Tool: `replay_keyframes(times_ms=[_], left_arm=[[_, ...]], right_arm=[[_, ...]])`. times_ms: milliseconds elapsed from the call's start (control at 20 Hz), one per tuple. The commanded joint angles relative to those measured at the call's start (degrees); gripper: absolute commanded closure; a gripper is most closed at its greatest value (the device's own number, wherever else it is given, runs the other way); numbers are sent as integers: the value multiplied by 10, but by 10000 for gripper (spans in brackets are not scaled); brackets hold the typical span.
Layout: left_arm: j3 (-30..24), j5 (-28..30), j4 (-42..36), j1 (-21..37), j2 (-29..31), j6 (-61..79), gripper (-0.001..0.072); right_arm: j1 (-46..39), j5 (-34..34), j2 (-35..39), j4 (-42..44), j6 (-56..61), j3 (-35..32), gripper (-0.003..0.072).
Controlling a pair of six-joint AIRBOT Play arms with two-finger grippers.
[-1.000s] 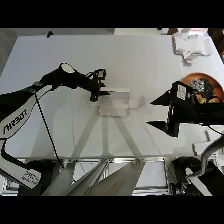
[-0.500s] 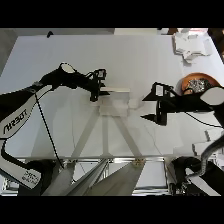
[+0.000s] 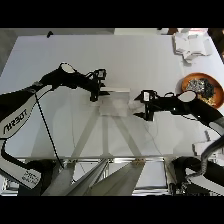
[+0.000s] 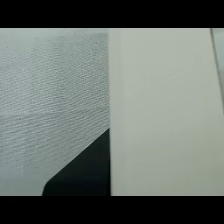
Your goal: Fold the box and place the chain.
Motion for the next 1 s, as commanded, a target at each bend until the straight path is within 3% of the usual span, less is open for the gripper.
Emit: replay_keyframes(times_ms=[0,400,950], left_arm=[[0,0,0,0,0,0,692],[0,0,0,0,0,0,692],[0,0,0,0,0,0,692]], right_arm=[[15,-22,-52,24,-71,-5,-7],[24,-41,-92,131,-141,-5,-7],[25,-52,-126,172,-161,-8,-7]])
